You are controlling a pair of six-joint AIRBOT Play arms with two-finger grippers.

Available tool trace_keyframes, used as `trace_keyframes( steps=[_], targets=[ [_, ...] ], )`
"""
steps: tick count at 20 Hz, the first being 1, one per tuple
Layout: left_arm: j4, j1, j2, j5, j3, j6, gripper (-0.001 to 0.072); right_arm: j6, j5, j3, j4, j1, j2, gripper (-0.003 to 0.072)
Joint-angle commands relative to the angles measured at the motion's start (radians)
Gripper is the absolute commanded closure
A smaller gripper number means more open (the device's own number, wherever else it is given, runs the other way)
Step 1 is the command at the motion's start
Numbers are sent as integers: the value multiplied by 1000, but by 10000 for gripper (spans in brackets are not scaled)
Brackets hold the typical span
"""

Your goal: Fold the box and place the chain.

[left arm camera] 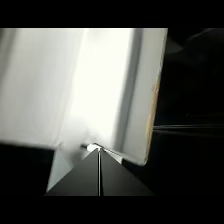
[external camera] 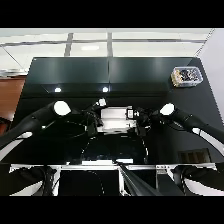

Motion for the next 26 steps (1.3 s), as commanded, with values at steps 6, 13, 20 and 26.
trace_keyframes(
  steps=[6,13,20,26],
  targets=[
    [303,342,249,-244,-10,-512,683,0,0,0,0,1,-1,558],
    [19,501,221,-269,-229,-1102,680,0,0,0,0,1,-1,558],
    [-134,426,102,-166,-298,-986,682,0,0,0,0,1,-1,558],
    [-127,288,-104,-129,-137,-980,682,0,0,0,0,1,-1,559]
  ],
)
